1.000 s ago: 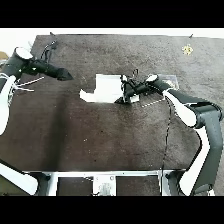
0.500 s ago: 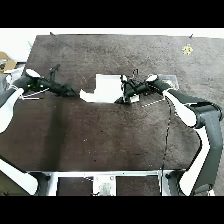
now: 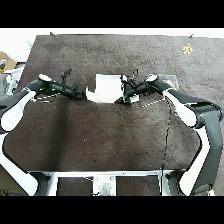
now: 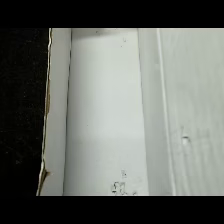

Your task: Fold the box and place the chain.

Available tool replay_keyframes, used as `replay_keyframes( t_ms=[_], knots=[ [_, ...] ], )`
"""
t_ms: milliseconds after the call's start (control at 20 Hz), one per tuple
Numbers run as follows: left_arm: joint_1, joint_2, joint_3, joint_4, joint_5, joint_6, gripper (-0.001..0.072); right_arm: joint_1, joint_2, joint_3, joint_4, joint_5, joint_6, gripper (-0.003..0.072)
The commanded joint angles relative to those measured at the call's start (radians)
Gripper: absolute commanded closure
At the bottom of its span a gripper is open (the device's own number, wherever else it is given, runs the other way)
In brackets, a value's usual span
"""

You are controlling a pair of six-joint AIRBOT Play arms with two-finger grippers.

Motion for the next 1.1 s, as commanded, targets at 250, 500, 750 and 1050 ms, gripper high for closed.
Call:
replay_keyframes(
  t_ms=[250,500,750,1050],
  knots=[
    [-0.008,-0.002,0.001,-0.156,-0.051,0.032,0.0319,0.000,0.000,0.000,0.000,0.000,0.000,0.0292],
    [-0.032,-0.002,0.001,-0.157,-0.031,0.032,0.0319,0.000,0.000,0.000,0.000,0.000,0.000,0.0291],
    [-0.061,-0.002,0.073,-0.090,-0.015,0.015,0.0318,0.000,0.000,0.000,0.000,0.000,0.000,0.0292],
    [-0.134,-0.002,0.194,0.122,-0.013,-0.144,0.0319,0.000,0.000,0.000,0.000,0.000,0.000,0.0291]
  ],
)
